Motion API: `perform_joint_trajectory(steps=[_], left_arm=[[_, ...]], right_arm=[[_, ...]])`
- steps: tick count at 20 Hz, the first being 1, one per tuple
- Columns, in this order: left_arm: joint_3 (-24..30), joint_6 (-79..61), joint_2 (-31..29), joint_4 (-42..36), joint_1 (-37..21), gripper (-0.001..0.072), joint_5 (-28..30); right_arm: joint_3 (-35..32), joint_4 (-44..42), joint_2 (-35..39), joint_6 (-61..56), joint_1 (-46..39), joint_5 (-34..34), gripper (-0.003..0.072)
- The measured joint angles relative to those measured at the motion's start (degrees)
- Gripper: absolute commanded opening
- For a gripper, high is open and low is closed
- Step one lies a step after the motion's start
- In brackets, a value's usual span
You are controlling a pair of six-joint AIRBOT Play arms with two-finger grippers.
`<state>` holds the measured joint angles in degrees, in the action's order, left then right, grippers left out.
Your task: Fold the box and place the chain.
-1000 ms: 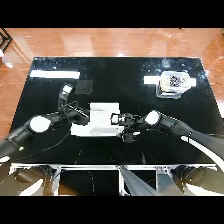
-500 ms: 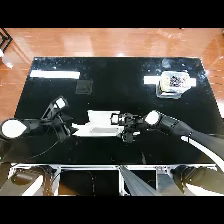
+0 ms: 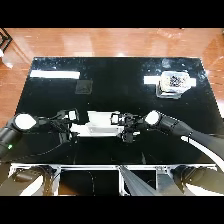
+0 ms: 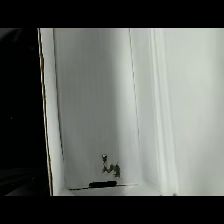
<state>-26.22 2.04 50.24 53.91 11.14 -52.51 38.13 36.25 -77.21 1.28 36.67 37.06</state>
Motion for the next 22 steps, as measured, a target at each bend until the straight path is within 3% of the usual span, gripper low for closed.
perform_joint_trajectory(steps=[9,12,20,22], left_arm=[[0.0,-5.7,5.3,-3.2,6.8,0.0624,7.0],[0.0,-7.3,6.1,-3.3,8.5,0.0545,8.3],[0.0,-7.2,7.2,-2.0,9.5,0.0535,8.5],[0.0,-6.8,7.2,-1.9,9.5,0.0458,8.5]], right_arm=[[0.0,0.0,0.0,0.0,0.0,0.0,0.046],[0.0,0.0,0.0,0.0,0.0,0.0,0.046],[0.0,0.0,0.0,0.0,0.0,0.0,0.046],[0.0,0.0,0.0,0.0,0.0,0.0,0.046]])
